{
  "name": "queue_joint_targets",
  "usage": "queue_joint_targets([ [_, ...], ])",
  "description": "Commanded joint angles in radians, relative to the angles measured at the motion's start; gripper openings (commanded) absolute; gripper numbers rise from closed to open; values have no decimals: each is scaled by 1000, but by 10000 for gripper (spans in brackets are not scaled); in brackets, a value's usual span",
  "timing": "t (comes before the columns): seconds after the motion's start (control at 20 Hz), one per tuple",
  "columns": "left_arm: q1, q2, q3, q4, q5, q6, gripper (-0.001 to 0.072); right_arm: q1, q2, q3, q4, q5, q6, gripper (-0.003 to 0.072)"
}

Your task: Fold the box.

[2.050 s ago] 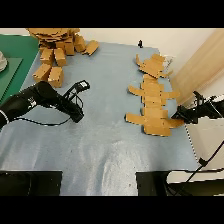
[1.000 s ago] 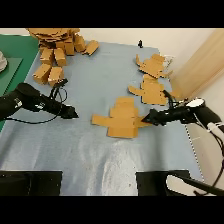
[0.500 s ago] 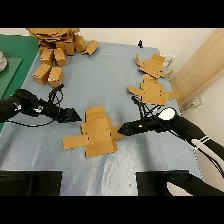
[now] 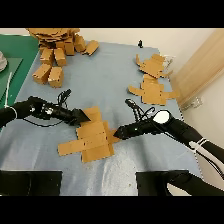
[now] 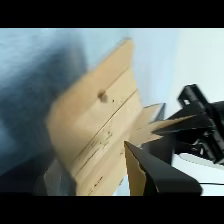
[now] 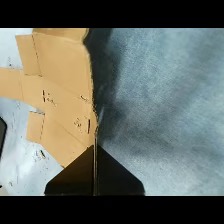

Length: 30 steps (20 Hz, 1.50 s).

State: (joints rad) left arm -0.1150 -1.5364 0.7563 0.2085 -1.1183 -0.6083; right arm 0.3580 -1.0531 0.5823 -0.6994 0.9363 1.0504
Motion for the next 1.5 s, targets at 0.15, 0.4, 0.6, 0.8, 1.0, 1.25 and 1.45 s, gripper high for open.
queue_joint_targets([
  [0.15,-34,-42,27,-105,-167,155,421,4,1,0,-19,9,6,3],
  [0.4,-33,-43,28,-103,-190,180,400,4,1,0,-23,9,7,3],
  [0.6,-33,-43,28,-78,-192,205,174,3,1,0,-23,7,7,4],
  [0.8,-28,-43,28,44,-198,203,174,3,1,0,-24,6,7,3],
  [1.0,-15,-43,28,30,-190,209,174,3,1,0,-24,5,15,3],
  [1.25,-14,-43,28,23,-174,251,13,3,1,0,-27,5,15,4],
  [1.45,-15,-43,43,-27,-177,331,13,3,1,0,-42,-5,30,140],
])
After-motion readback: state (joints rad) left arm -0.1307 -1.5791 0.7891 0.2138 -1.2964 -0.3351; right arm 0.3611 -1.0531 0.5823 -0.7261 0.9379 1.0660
